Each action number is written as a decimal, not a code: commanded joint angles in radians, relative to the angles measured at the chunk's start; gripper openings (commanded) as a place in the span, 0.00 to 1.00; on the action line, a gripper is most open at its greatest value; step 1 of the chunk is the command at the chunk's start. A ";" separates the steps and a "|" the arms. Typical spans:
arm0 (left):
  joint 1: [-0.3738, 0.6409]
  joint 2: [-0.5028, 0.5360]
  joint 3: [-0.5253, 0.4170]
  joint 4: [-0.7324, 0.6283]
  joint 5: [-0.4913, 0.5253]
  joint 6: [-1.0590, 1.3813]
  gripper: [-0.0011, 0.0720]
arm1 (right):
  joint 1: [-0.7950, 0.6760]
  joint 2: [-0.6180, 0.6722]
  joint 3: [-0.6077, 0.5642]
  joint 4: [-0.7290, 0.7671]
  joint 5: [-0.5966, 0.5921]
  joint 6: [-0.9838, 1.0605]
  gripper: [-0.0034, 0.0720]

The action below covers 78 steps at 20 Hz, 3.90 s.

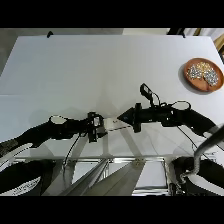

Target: Fold the box and place the chain.

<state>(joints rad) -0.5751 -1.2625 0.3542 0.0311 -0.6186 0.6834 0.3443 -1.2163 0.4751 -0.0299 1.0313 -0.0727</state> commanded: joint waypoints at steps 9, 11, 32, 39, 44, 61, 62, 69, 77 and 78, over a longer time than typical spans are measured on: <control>0.000 0.000 0.000 0.000 0.001 0.000 0.20 | -0.009 -0.083 -0.020 -0.058 0.011 -0.013 0.06; 0.000 0.000 0.000 0.000 0.001 0.000 0.20 | -0.007 -0.083 -0.021 -0.093 -0.014 -0.001 0.06; 0.000 0.000 0.000 0.000 0.000 0.000 0.20 | 0.077 0.166 0.004 -0.164 -0.190 0.117 0.07; 0.000 0.000 0.000 0.000 0.001 0.000 0.20 | 0.077 0.278 0.336 -1.189 -0.015 1.145 0.07; 0.000 0.000 0.000 0.000 0.001 0.000 0.20 | -0.001 0.237 0.358 -1.448 0.404 1.445 0.07; 0.004 0.050 0.000 -0.054 -0.061 0.030 0.03 | -0.084 0.213 0.358 -1.413 0.550 1.576 0.07; 0.004 0.082 0.000 -0.054 -0.035 0.024 0.03 | -0.084 0.213 0.358 -1.413 0.550 1.576 0.07; 0.119 0.481 0.000 -0.060 0.404 -0.284 0.03 | -0.084 0.213 0.358 -1.413 0.550 1.576 0.07; 0.472 0.742 -0.001 -0.325 0.984 -0.347 0.02 | -0.084 0.213 0.358 -1.413 0.550 1.576 0.07; 0.503 0.739 -0.001 -0.392 1.059 -0.265 0.02 | -0.084 0.213 0.358 -1.413 0.550 1.576 0.07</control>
<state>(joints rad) -0.1764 -0.5678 0.3534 -0.1905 0.1787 0.3439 0.2611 -1.0027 0.8330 -1.4437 1.5814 1.5032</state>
